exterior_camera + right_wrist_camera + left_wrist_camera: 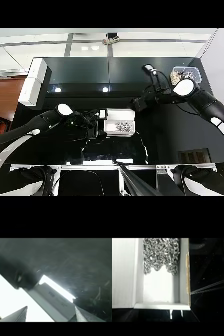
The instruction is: Fold the box and place the chain.
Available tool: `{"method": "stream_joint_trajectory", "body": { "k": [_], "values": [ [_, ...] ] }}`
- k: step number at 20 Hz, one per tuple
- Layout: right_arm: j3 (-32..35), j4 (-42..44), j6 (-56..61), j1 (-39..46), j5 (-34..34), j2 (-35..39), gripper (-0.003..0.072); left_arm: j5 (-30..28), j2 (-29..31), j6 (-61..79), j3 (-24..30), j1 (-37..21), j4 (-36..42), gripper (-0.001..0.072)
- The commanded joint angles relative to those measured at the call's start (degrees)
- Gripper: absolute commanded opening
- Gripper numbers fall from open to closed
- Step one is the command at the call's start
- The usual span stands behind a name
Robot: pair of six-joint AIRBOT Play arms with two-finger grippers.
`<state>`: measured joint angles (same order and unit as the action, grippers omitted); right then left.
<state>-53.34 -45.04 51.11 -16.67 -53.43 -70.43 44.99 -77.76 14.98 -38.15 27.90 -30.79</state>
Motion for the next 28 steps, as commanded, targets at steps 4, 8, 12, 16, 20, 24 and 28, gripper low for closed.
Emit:
{"method": "stream_joint_trajectory", "body": {
  "k": [4,8,12,16,20,24,28],
  "values": [
    [-0.2,2.8,-29.0,-0.8,-11.0,-0.7,0.07,0.0,0.0,0.0,-0.1,0.0,0.0,0.0407],
    [2.2,2.9,-33.4,-2.5,-9.7,-0.7,0.07,0.0,0.0,0.0,-0.1,0.0,0.0,0.0407],
    [3.9,2.7,-34.6,-4.7,-9.7,-0.7,0.07,0.0,0.0,0.0,-0.1,0.0,0.0,0.0407],
    [3.9,2.7,-34.7,-5.4,-10.0,-0.7,0.07,0.0,0.0,0.0,-0.1,0.0,0.0,0.0407],
    [3.8,2.5,-34.7,-5.4,-11.6,0.6,0.07,0.0,0.0,0.0,-0.1,0.0,0.0,0.0407],
    [3.9,0.9,-34.6,-6.3,-11.8,1.8,0.07,0.0,0.0,0.0,-0.1,0.0,0.0,0.0407],
    [3.9,-1.4,-34.6,-8.4,-7.5,1.8,0.07,0.0,0.0,0.0,-0.1,0.0,0.0,0.0407]
  ]
}}
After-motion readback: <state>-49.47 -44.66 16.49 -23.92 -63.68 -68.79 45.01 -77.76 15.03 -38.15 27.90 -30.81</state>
